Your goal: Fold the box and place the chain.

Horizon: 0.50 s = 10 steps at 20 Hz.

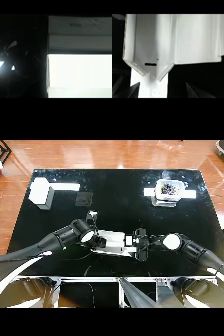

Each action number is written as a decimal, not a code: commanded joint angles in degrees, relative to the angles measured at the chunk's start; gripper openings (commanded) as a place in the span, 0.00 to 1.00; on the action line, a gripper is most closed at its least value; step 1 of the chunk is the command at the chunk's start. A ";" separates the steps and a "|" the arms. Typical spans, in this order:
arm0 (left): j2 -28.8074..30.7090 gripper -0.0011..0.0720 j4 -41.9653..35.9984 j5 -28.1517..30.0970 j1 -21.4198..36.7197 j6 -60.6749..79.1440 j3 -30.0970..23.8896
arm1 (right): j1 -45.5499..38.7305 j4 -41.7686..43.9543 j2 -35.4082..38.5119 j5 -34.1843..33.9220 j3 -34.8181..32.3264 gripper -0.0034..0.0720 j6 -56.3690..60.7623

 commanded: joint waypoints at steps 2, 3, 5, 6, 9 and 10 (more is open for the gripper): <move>0.00 0.05 0.02 1.16 0.04 -0.04 -0.33 | 0.07 3.82 -0.70 0.20 0.07 0.97 0.22; 0.00 0.05 0.00 1.38 0.04 -0.04 -0.33 | 0.09 3.91 -1.25 0.24 0.07 0.97 0.20; 0.00 0.05 -0.04 1.57 0.04 -0.04 -0.31 | 0.09 4.96 -1.90 0.22 0.07 0.97 0.20; 0.00 0.05 -0.04 1.57 0.04 -0.04 -0.31 | 0.09 6.01 -1.95 0.22 0.07 0.97 0.20; 0.00 0.05 -0.17 1.55 0.04 -0.04 -0.31 | 0.09 7.67 -2.16 0.66 0.07 0.75 0.22; 0.00 0.05 -0.22 1.55 0.04 -0.04 -0.31 | 0.09 7.87 -2.16 0.63 0.07 0.75 0.22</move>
